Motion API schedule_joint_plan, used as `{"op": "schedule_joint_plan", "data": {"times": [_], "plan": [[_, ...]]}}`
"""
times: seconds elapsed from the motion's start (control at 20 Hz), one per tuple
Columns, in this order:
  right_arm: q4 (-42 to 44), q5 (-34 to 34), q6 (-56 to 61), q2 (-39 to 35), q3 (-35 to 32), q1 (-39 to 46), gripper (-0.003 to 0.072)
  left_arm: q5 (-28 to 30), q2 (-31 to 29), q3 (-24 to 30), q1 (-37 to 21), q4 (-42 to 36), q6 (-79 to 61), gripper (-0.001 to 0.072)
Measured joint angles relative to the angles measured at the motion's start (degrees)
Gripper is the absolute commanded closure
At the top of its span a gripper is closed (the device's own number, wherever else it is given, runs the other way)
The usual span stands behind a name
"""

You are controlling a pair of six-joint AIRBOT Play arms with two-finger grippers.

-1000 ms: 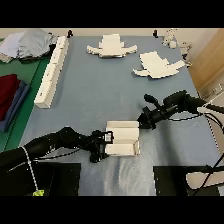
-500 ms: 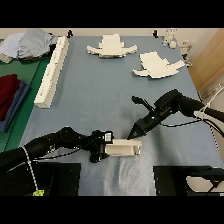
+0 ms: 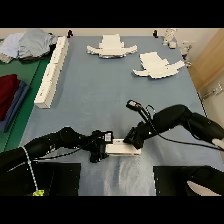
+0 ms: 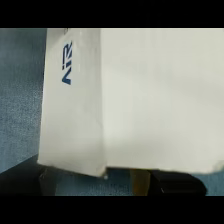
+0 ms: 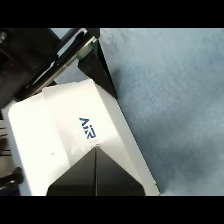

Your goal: Fold the box.

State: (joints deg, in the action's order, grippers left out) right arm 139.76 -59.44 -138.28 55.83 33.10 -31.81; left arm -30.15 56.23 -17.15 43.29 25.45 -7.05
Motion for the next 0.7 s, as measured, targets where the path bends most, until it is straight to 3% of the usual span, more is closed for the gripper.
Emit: {"op": "schedule_joint_plan", "data": {"times": [0.3, 0.4, 0.5, 0.7], "plan": [[-2.3, 12.6, -7.3, -11.2, -7.8, -8.7, 0.0214, 0.0, 0.0, 0.0, 0.0, 0.0, 0.0, 0.0099], [-2.9, 14.5, -10.3, -12.0, -8.5, -10.1, 0.0206, 0.0, 0.0, 0.0, 0.0, 0.0, 0.0, 0.0098], [-3.2, 15.5, -13.6, -12.2, -8.9, -11.1, 0.0088, 0.0, 0.0, 0.0, 0.0, 0.0, 0.0, 0.0098], [-3.5, 16.9, -20.0, -11.0, -9.2, -12.0, 0.0088, 0.0, 0.0, 0.0, 0.0, 0.0, 0.0, 0.0098]]}}
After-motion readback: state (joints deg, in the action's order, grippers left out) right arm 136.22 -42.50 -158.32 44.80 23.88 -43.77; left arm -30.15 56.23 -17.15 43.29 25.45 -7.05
